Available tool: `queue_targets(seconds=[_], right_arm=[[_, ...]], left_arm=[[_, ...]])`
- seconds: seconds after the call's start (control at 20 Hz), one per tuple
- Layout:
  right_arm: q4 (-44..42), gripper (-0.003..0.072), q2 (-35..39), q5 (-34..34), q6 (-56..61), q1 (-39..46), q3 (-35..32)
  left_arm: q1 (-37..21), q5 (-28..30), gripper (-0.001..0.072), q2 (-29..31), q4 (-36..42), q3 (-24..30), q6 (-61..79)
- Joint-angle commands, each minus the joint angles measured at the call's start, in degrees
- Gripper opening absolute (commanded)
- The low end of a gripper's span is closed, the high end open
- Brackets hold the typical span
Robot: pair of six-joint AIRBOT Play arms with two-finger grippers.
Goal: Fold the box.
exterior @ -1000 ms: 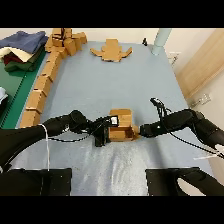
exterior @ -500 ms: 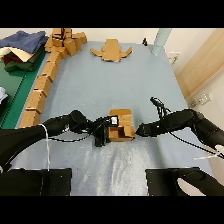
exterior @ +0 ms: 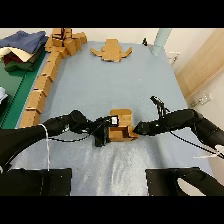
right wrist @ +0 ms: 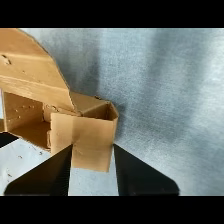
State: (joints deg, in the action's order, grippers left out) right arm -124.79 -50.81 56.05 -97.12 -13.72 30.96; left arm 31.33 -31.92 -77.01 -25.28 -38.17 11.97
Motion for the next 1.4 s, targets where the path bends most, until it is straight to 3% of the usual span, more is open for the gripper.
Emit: queue_targets(seconds=[0.0, 0.2, 0.4, 0.75, 0.9, 1.1, 1.25, 1.35], right_arm=[[-0.68, 0.0430, -0.74, -0.13, 0.02, -0.15, 0.04], [0.68, 0.0466, -4.39, -2.75, 0.17, -4.31, 1.86], [12.26, 0.0466, -9.33, -2.36, 12.04, -12.00, 8.07], [32.76, 0.0466, -19.41, 7.13, 36.24, -25.66, 19.82], [36.15, 0.0465, -23.69, 11.34, 42.49, -29.29, 22.69], [38.56, 0.0465, -27.02, 12.17, 48.35, -30.34, 22.84], [39.34, 0.0455, -27.45, 12.09, 50.51, -30.34, 22.88], [39.34, 0.0347, -27.45, 12.09, 51.08, -30.34, 22.88]], left_arm=[[0.00, 0.02, 0.0459, 0.02, -0.02, -0.04, 0.02], [0.00, 0.02, 0.0459, 0.02, -0.02, -0.04, 0.02], [0.00, 0.02, 0.0459, 0.02, -0.02, -0.04, 0.02], [0.00, 0.02, 0.0459, 0.02, -0.02, -0.02, 0.02], [0.02, 0.02, 0.0459, 0.02, -0.02, -0.04, 0.02], [0.02, 0.00, 0.0459, 0.02, -0.02, -0.04, 0.02], [0.02, 0.02, 0.0459, 0.02, -0.02, -0.04, 0.02], [0.02, 0.02, 0.0459, 0.02, -0.02, -0.04, 0.02]])
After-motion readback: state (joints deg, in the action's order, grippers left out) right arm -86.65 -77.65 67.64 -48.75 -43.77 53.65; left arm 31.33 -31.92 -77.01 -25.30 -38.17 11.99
